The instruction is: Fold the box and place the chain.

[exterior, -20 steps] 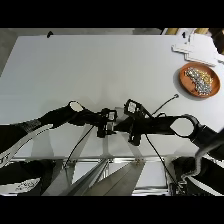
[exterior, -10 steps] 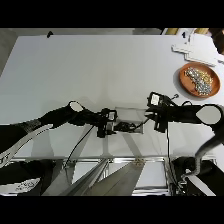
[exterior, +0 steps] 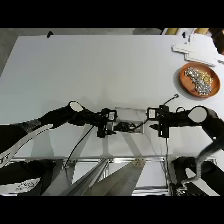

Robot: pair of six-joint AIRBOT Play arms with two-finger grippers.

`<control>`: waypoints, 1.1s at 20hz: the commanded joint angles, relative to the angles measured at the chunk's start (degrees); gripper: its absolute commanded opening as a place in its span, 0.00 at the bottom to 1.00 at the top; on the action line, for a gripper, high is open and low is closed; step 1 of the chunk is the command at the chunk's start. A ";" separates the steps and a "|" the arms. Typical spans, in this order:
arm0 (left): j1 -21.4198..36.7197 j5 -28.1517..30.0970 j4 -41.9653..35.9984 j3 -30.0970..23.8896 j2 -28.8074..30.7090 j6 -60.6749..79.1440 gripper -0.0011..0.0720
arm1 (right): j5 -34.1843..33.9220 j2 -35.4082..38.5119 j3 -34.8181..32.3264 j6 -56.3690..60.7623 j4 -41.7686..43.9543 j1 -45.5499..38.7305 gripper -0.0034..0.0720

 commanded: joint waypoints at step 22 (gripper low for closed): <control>0.04 0.00 0.00 0.00 0.02 0.00 0.30 | -3.78 6.71 7.98 31.85 9.20 21.55 0.07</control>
